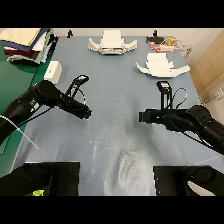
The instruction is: Fold the box.
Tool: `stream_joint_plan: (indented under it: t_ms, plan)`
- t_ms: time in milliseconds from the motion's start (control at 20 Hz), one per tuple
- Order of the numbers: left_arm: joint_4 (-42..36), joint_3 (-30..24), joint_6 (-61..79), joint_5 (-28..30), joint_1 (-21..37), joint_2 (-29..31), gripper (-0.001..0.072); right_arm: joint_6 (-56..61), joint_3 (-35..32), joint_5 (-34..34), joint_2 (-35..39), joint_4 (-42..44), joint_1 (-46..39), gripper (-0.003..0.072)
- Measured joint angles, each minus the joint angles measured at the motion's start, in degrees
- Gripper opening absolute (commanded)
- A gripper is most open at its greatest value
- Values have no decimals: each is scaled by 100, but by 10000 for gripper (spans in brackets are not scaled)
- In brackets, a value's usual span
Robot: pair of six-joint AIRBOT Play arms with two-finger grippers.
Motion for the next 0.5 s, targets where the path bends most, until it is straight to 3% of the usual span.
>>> stream_joint_plan:
  t_ms: [100,200,350,500]
  plan:
    - [0,2,0,0,0,0,14,367,0,11,-4,79,0,40]
    - [0,0,2,0,0,0,14,614,0,2,-4,227,-11,421]
    - [0,0,0,0,0,0,14,911,229,-85,-37,396,-319,448]
    - [-2,2,0,0,0,0,14,553,1150,-494,-345,389,-1311,448]
